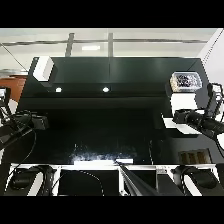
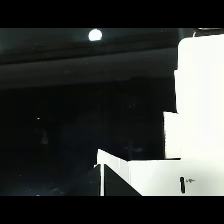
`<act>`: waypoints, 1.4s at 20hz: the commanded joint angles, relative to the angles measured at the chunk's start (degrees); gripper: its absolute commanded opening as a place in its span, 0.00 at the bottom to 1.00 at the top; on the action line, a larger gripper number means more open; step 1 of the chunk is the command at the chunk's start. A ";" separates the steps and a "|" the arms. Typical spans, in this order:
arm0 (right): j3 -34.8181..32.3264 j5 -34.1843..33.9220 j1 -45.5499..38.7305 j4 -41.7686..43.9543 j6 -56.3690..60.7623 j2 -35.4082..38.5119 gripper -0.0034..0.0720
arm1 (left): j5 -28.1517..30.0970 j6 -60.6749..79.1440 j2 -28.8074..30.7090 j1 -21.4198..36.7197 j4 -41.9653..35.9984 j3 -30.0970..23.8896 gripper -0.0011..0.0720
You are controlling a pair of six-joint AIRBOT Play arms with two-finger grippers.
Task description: Fold the box and place the chain.
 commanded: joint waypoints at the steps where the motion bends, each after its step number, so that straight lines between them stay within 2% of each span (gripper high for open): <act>1: -0.04 -4.48 0.04 0.02 0.02 0.04 0.10 | 10.45 -0.04 -0.02 0.00 -0.28 -0.37 0.06; 6: -0.04 -11.54 0.04 3.15 0.07 0.04 0.11 | 19.52 -0.02 -0.04 0.00 -3.23 -0.44 0.06; 7: -0.04 -11.67 0.04 3.28 0.09 0.04 0.26 | 21.11 -0.02 -0.22 -0.09 -3.45 -0.44 0.26; 8: -0.07 -11.37 0.04 3.23 0.07 0.04 0.87 | 21.46 -0.02 -0.26 -0.35 -3.63 -0.44 0.86; 9: -0.17 -11.23 0.04 2.84 -0.02 0.02 0.99 | 21.44 -0.17 -0.39 -0.63 -3.58 -0.44 0.98; 11: -0.07 -10.47 -1.36 -0.28 2.01 -0.31 0.99 | 19.34 -0.02 -1.09 -1.27 -3.61 -0.42 0.98; 12: 0.70 -8.81 -4.24 -7.17 7.06 -0.92 0.99 | 17.77 -0.02 -1.64 -1.81 -3.65 -0.39 0.98; 14: 4.57 -1.75 -15.37 -22.64 16.68 -4.07 0.99 | 15.56 -0.04 -2.99 -3.43 -6.49 -0.39 0.98; 16: 8.81 -1.36 -31.34 -25.33 13.90 -9.40 0.99 | 14.64 -0.02 -4.20 -5.29 -9.60 -0.39 0.98; 18: 11.91 -3.34 -46.34 -19.50 12.28 -16.00 0.99 | 14.71 0.02 -5.40 -7.58 -9.81 -0.39 0.98; 20: 14.56 -2.49 -57.86 -5.77 5.18 -23.23 0.99 | 14.73 0.48 -7.10 -9.51 -9.79 -0.39 0.98; 21: 16.26 -0.13 -62.45 2.43 -1.97 -27.23 0.99 | 14.80 0.48 -7.93 -10.21 -9.79 -0.39 0.98; 22: 18.47 3.37 -66.03 10.12 -10.16 -31.30 0.99 | 14.78 0.48 -8.81 -10.73 -9.81 -0.39 0.98; 24: 23.17 11.54 -70.01 18.95 -22.40 -38.99 0.99 | 14.82 0.48 -10.40 -11.26 -9.79 -0.39 0.98; 28: 32.61 30.91 -70.64 21.55 -37.42 -53.75 0.99 | 14.82 0.48 -12.70 -11.21 -9.79 -0.39 0.98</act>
